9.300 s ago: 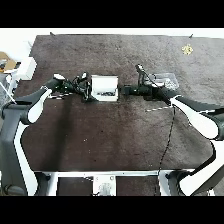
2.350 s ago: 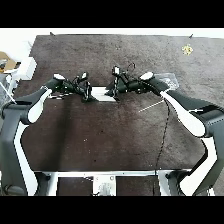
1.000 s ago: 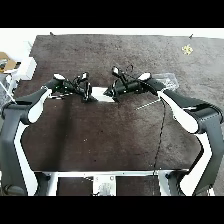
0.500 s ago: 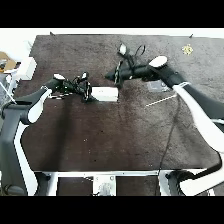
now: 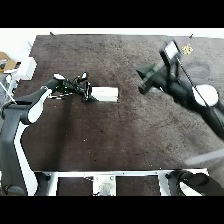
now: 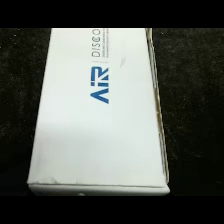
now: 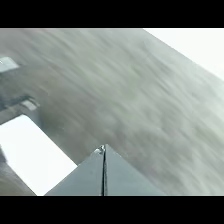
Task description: Fold the box and place the chain.
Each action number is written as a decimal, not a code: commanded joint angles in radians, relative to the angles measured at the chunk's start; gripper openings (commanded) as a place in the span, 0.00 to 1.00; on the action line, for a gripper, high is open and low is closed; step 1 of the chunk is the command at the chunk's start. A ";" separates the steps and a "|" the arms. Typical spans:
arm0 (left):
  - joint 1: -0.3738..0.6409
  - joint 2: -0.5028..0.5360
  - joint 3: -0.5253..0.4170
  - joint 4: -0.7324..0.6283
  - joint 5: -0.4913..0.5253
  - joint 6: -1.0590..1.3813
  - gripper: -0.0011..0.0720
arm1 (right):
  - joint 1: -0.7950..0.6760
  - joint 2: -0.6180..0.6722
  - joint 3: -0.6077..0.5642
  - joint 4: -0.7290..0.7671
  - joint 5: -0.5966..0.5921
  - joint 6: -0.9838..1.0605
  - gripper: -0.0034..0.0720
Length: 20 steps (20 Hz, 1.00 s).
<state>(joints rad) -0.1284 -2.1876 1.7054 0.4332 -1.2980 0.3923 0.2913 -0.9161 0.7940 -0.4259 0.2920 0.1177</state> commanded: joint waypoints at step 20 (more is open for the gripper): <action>0.055 0.181 0.050 -0.222 0.083 -0.246 0.03 | 0.001 0.656 -0.823 0.076 -0.472 0.177 0.04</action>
